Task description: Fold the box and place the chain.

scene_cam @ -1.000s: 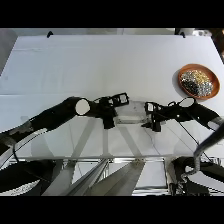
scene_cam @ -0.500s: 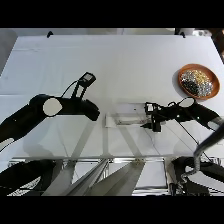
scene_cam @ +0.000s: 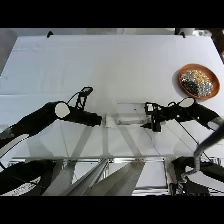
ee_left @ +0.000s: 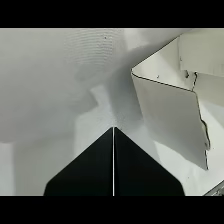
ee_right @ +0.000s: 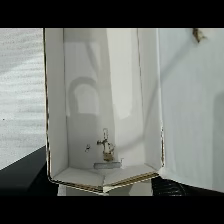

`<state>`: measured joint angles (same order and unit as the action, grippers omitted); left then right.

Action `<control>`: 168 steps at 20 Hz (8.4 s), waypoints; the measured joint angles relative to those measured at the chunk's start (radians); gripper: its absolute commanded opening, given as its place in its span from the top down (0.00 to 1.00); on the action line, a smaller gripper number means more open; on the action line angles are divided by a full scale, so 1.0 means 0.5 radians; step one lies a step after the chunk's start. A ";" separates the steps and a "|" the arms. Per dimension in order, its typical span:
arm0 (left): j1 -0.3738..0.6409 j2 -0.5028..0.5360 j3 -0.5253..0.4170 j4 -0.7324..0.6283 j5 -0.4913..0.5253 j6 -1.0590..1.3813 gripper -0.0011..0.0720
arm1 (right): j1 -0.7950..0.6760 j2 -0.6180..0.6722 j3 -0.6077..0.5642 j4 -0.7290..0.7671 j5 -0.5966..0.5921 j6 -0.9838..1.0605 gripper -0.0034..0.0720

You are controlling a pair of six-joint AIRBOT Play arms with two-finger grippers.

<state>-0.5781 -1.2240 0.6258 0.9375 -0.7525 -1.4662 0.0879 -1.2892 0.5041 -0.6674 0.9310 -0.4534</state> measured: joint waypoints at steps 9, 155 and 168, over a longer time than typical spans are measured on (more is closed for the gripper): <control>-0.114 -0.143 -0.005 -0.275 0.096 0.191 0.98 | 0.000 0.001 -0.001 0.000 0.000 0.001 0.42; -0.655 -0.929 1.313 0.652 -0.655 -1.518 0.64 | -0.002 0.002 0.001 -0.011 -0.002 -0.010 0.42; -0.695 -0.960 1.315 0.686 -0.692 -1.656 0.88 | -0.002 0.002 0.002 -0.005 0.003 0.003 0.42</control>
<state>-0.9257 -1.7039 1.2835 1.2804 -1.0985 -2.2940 0.0868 -1.2881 0.5049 -0.6701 0.9325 -0.4519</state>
